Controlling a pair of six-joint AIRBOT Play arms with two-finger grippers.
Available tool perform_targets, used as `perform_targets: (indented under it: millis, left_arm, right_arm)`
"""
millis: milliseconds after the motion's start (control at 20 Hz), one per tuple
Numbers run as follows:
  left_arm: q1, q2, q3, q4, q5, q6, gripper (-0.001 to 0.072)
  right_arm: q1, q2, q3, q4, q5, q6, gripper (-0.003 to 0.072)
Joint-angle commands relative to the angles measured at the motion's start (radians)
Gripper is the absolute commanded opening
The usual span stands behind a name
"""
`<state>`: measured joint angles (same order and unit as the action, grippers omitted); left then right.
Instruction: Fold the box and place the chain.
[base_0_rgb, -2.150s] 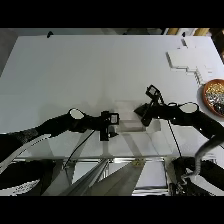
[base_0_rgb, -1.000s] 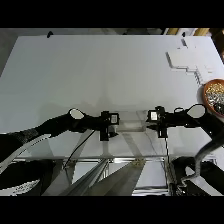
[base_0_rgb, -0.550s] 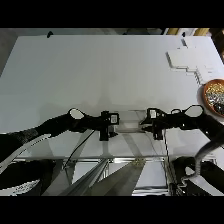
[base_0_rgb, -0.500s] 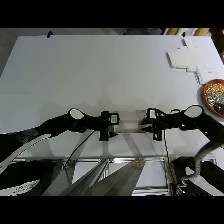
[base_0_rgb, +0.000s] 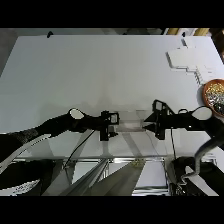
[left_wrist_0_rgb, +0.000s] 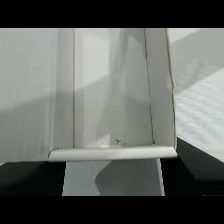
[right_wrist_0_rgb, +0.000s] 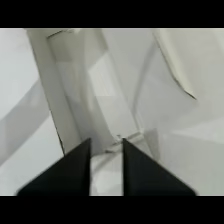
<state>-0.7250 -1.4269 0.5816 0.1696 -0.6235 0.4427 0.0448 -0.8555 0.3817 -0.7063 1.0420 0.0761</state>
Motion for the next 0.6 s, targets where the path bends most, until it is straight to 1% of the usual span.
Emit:
perform_targets:
  millis: [0, 50, 150, 250, 350, 450, 550]
  left_arm:
    - [0.0, 0.001, 0.0, 0.003, -0.002, 0.002, 0.0345]
    - [0.0, 0.001, 0.0, 0.003, -0.002, 0.002, 0.0345]
    - [0.0, 0.001, 0.0, 0.003, -0.002, 0.002, 0.0345]
    - [0.0, 0.001, 0.0, 0.003, -0.002, 0.002, 0.0345]
    - [0.0, 0.001, 0.0, 0.003, -0.002, 0.002, 0.0345]
    - [0.0, 0.001, 0.0, 0.003, -0.002, 0.002, 0.0345]
    - [0.0, 0.001, 0.0, 0.003, -0.002, 0.002, 0.0345]
  right_arm:
    - [-0.069, 0.144, 0.0, -0.056, 0.02, 0.303, 0.0027]
    - [-0.083, 0.169, 0.0, -0.057, 0.002, 0.372, 0.0022]
    - [-0.121, 0.166, 0.0, -0.069, -0.075, 0.562, 0.0022]
    - [-0.179, 0.131, 0.0, -0.113, -0.15, 0.743, 0.0022]
    - [-0.243, 0.072, 0.0, -0.129, -0.196, 0.897, 0.0022]
    - [-0.296, -0.011, 0.0, -0.135, -0.185, 0.941, 0.0022]
    - [-0.304, -0.103, 0.0, -0.163, -0.145, 0.949, 0.0022]
